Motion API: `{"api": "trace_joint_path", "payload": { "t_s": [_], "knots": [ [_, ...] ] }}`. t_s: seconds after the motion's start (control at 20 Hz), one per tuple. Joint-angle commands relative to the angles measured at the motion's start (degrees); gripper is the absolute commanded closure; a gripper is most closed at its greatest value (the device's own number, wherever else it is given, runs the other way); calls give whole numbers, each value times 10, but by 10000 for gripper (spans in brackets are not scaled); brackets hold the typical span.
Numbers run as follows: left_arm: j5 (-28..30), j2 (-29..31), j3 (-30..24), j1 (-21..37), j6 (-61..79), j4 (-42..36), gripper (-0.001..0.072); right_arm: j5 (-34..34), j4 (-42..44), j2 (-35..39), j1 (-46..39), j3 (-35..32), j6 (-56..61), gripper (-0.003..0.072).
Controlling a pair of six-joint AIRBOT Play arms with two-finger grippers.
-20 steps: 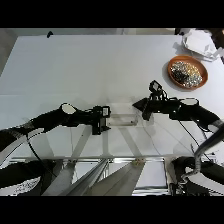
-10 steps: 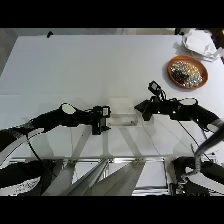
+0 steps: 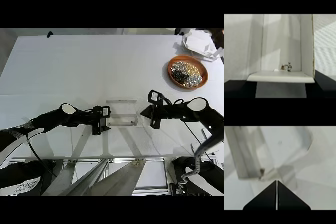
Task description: Fold the box and place the chain.
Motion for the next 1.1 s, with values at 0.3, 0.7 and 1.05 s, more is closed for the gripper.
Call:
{"api": "trace_joint_path", "payload": {
  "t_s": [0.3,0.7,1.05],
  "knots": [
    [0,0,0,0,0,0,438,22,-16,-14,11,-1,-174,434],
    [0,0,0,0,0,0,438,-87,-23,-68,95,-1,-211,431],
    [0,0,0,0,0,0,438,-90,25,-68,99,-1,-211,473]
  ]
}}
